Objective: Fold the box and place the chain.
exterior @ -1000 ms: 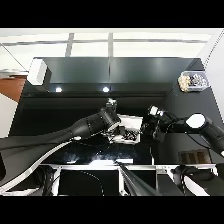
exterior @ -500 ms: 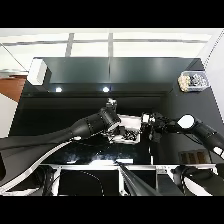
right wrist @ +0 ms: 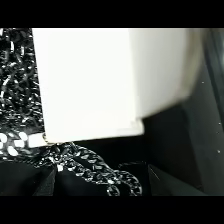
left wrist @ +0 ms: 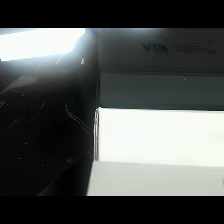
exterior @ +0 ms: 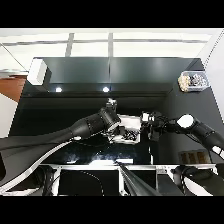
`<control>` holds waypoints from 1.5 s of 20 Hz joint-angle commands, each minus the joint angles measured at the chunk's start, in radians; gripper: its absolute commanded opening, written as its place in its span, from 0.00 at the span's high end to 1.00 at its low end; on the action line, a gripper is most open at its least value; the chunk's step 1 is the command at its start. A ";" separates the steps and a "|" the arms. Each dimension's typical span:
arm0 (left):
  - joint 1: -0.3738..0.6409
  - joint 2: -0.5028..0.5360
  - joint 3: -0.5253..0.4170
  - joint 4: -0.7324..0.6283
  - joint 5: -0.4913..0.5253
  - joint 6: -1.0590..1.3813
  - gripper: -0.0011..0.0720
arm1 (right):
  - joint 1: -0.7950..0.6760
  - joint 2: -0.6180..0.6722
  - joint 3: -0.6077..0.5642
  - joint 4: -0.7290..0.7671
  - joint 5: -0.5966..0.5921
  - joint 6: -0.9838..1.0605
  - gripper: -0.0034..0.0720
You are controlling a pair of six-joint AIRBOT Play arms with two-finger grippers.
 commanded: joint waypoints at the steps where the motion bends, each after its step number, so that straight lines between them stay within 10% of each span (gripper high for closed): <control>1: 0.001 -0.001 0.000 0.000 0.000 0.000 0.95 | 0.000 -0.013 0.000 0.008 0.034 0.005 0.02; 4: 0.001 -0.001 0.000 0.000 -0.001 0.000 0.94 | 0.000 -0.047 0.000 0.008 0.053 0.005 0.12; 6: 0.001 -0.001 0.000 0.000 0.000 0.000 0.95 | 0.000 -0.047 0.000 0.008 0.053 0.005 0.61; 8: 0.001 -0.001 0.000 0.000 0.000 0.000 0.94 | 0.000 -0.046 0.000 0.007 0.061 0.005 0.87; 19: 0.001 -0.001 0.000 0.000 0.000 0.000 0.94 | -0.048 0.169 0.016 -0.004 0.103 0.279 0.88; 30: 0.001 -0.001 0.000 0.000 0.004 0.000 0.95 | -0.071 0.401 0.116 0.266 0.519 0.717 0.90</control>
